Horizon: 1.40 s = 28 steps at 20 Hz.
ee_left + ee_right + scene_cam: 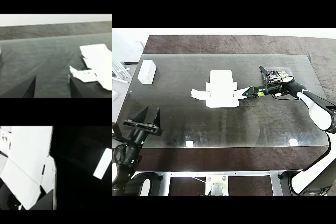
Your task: Fold the box and place the chain.
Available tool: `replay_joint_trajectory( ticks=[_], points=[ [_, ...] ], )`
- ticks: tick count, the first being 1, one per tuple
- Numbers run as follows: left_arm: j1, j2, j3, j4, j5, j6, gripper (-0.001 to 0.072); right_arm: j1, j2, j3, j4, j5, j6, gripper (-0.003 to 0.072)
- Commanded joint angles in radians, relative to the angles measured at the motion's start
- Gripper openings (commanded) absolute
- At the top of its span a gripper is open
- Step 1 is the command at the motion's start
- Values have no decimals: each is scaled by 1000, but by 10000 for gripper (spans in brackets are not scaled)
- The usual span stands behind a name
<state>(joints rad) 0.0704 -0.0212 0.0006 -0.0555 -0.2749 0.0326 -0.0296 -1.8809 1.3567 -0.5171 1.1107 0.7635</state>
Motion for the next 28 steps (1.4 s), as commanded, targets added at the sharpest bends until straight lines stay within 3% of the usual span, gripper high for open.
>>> replay_joint_trajectory(
  ticks=[1, 5, 12, 16, 24, 28],
  points=[
    [1, -35, 50, -4, -115, 2, 464, 2, -1, 3, 1, 0, 0, 1],
    [0, -280, 209, 3, -142, 3, 465, 3, -1, 7, 4, 0, 4, 0],
    [0, -985, 554, 4, -426, 2, 466, 3, 0, 6, 5, -1, 3, 0],
    [0, -1265, 763, 5, -554, -9, 465, 3, 0, 6, 5, -1, -2, -1],
    [0, -1629, 1199, 291, -752, -342, 465, 3, 0, 6, 11, -4, -21, -1],
    [1, -1693, 1309, 290, -745, -365, 465, 3, 0, 6, 11, -19, -24, 0]
  ],
)
